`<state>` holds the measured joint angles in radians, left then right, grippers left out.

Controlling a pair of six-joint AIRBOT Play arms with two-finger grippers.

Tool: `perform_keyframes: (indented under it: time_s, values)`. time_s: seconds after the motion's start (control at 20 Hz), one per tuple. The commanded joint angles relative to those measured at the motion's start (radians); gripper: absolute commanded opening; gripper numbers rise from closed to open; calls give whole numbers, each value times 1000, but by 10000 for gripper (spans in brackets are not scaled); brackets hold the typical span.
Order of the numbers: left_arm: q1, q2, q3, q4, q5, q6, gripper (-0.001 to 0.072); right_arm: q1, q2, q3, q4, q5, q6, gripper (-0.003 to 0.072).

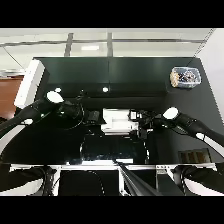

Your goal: Fold the box and place the chain.

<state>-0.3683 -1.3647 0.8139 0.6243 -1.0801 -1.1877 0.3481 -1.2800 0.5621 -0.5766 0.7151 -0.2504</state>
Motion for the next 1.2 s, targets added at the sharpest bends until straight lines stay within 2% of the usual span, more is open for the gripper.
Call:
perform_keyframes:
  time_s: [0.0, 0.25, 0.7, 1.15]
  values:
    - [-75, 1, 80, 165, 39, -181, 437, 1, 0, 0, 0, 0, 0, 8]
    - [-156, 1, 146, 364, 37, -350, 437, 1, 0, 0, 0, 0, 0, 8]
    - [-234, 0, 146, 465, 119, -507, 437, 1, 0, 0, 0, 0, 0, 8]
    - [-253, 0, 148, 489, 121, -571, 437, 1, 0, 0, 0, 0, 0, 8]
